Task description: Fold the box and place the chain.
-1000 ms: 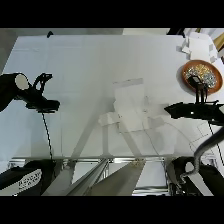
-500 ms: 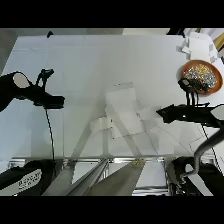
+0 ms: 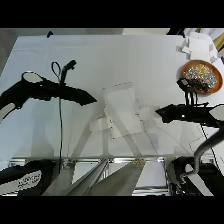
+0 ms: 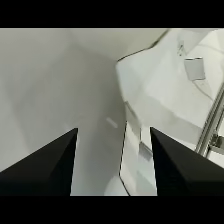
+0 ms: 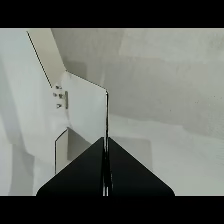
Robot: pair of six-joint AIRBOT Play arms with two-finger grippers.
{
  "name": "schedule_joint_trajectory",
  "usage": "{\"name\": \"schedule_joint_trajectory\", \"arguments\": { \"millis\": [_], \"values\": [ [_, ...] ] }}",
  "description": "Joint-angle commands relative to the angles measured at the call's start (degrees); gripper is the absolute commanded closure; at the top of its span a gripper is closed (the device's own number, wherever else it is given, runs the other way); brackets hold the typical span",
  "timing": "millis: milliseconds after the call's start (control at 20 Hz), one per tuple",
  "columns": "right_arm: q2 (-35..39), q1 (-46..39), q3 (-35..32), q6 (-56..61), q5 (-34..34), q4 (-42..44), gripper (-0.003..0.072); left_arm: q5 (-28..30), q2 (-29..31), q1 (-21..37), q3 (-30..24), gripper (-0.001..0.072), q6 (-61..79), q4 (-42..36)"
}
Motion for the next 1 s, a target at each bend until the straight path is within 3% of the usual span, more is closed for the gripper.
{"name": "schedule_joint_trajectory", "arguments": {
  "millis": [0, 400, 750, 950],
  "values": [
    [0.04, 0.07, -0.02, 0.02, -0.22, 0.0, 0.0673, 2.89, -3.45, -3.96, -0.07, 0.0203, 7.98, -1.95],
    [0.04, 0.07, -0.02, 0.02, -0.2, 0.0, 0.0673, 5.51, -8.48, -6.43, -0.07, 0.0198, 11.52, -9.07],
    [0.04, 0.07, -0.02, 0.0, -0.22, 0.0, 0.0673, 7.69, -9.7, -11.5, -0.07, 0.0201, 15.41, -9.16],
    [0.04, 0.07, -0.02, 0.02, -0.22, 0.0, 0.0673, 9.46, -9.7, -13.75, -0.07, 0.0252, 15.63, -9.09]
  ]
}}
